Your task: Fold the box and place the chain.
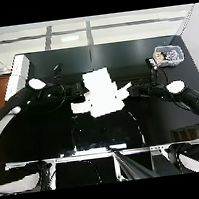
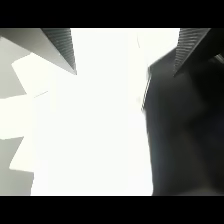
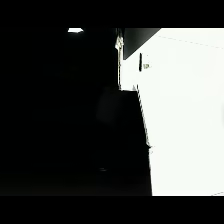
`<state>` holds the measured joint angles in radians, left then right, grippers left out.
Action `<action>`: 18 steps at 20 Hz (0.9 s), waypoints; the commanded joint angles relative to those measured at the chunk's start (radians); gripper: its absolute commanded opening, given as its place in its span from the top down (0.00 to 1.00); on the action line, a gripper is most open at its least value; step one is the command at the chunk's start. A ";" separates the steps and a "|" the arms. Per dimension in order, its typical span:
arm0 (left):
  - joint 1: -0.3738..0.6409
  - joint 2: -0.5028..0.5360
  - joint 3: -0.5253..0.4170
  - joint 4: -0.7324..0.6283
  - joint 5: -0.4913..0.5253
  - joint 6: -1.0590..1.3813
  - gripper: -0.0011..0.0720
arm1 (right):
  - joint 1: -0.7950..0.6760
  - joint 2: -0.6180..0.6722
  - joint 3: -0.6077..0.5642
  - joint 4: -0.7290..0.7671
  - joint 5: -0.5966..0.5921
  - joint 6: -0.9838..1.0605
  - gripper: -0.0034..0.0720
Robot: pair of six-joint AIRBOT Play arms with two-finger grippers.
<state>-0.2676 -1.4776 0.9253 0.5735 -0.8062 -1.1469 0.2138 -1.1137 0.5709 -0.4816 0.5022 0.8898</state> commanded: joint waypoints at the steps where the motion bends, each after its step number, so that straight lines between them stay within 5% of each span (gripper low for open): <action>1: 0.000 -0.172 0.139 -0.054 -0.121 0.058 0.02 | 0.007 0.001 -0.002 0.002 0.019 0.000 0.93; 5: 0.001 -0.339 0.317 -0.029 -0.384 0.137 0.04 | 0.007 0.001 -0.002 0.002 0.037 0.001 0.93; 7: 0.007 -0.385 0.390 0.032 -0.509 0.177 0.21 | 0.007 0.001 -0.002 0.002 0.043 0.000 0.93; 12: 0.006 -0.394 0.430 0.043 -0.615 0.300 0.36 | 0.007 0.001 -0.002 0.002 0.045 0.000 0.93; 14: 0.007 -0.395 0.430 0.043 -0.621 0.322 0.88 | 0.007 0.001 -0.002 0.002 0.045 0.000 0.93; 18: 0.007 -0.394 0.432 0.043 -0.639 0.340 0.95 | -0.012 0.014 0.012 -0.067 0.152 -0.024 0.91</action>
